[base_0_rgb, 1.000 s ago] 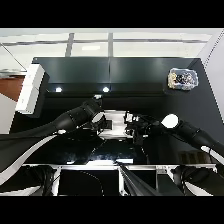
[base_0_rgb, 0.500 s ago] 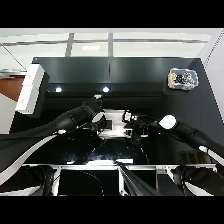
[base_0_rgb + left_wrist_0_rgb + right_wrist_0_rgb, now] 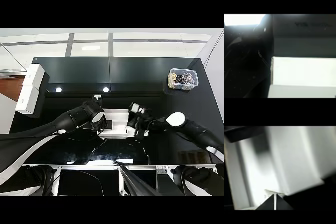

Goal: Fold the box and place the chain.

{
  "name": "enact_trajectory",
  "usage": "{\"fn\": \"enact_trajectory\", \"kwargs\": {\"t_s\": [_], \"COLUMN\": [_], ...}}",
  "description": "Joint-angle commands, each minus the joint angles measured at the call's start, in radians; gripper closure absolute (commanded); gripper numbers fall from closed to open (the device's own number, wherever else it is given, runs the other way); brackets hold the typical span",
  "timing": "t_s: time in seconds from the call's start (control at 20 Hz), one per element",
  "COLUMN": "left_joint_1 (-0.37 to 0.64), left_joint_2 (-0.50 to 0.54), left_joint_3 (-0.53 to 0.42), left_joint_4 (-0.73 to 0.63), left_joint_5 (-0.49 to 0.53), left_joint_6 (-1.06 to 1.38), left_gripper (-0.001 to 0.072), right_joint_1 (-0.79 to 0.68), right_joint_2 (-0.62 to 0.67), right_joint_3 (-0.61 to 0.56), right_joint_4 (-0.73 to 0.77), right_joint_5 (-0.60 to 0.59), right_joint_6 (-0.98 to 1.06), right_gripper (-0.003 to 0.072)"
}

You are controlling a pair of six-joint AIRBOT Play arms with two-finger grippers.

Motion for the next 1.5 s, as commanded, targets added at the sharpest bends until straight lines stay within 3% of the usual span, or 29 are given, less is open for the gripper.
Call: {"fn": "enact_trajectory", "kwargs": {"t_s": [0.0, 0.2, 0.3, 0.4, 0.6, 0.95, 1.1, 1.2, 1.25, 1.45], "left_joint_1": [0.002, 0.002, 0.002, 0.002, 0.002, 0.002, 0.002, 0.002, 0.002, 0.002], "left_joint_2": [-0.001, -0.001, -0.001, -0.001, -0.001, -0.001, -0.001, -0.001, -0.001, -0.001], "left_joint_3": [0.0, 0.0, 0.0, 0.0, 0.0, 0.0, 0.0, 0.0, 0.0, 0.0], "left_joint_4": [0.0, 0.0, -0.005, -0.008, -0.016, -0.016, -0.016, -0.016, -0.016, -0.016], "left_joint_5": [0.0, -0.002, -0.002, -0.004, -0.001, -0.001, -0.002, -0.002, -0.002, -0.002], "left_joint_6": [0.003, 0.003, 0.003, 0.003, 0.002, 0.003, 0.003, 0.003, 0.003, 0.003], "left_gripper": [0.0676, 0.0677, 0.0676, 0.0677, 0.0677, 0.0676, 0.0677, 0.0676, 0.0676, 0.0676], "right_joint_1": [-0.167, -0.465, -0.582, -0.615, -0.585, -0.328, -0.27, -0.268, -0.268, -0.262], "right_joint_2": [0.109, 0.159, 0.158, 0.141, 0.013, -0.161, -0.172, -0.172, -0.172, -0.172], "right_joint_3": [0.001, -0.003, -0.031, -0.082, -0.154, -0.132, -0.074, -0.015, 0.019, 0.082], "right_joint_4": [-0.064, -0.254, -0.27, -0.255, -0.124, 0.11, 0.122, 0.107, 0.068, 0.035], "right_joint_5": [0.169, 0.326, 0.34, 0.36, 0.354, 0.228, 0.24, 0.313, 0.343, 0.422], "right_joint_6": [0.137, 0.665, 0.956, 1.067, 1.121, 1.052, 1.044, 1.023, 1.013, 1.012], "right_gripper": [0.0655, 0.0655, 0.0656, 0.0655, 0.0655, 0.0654, 0.0651, 0.0042, -0.0009, -0.0009]}}
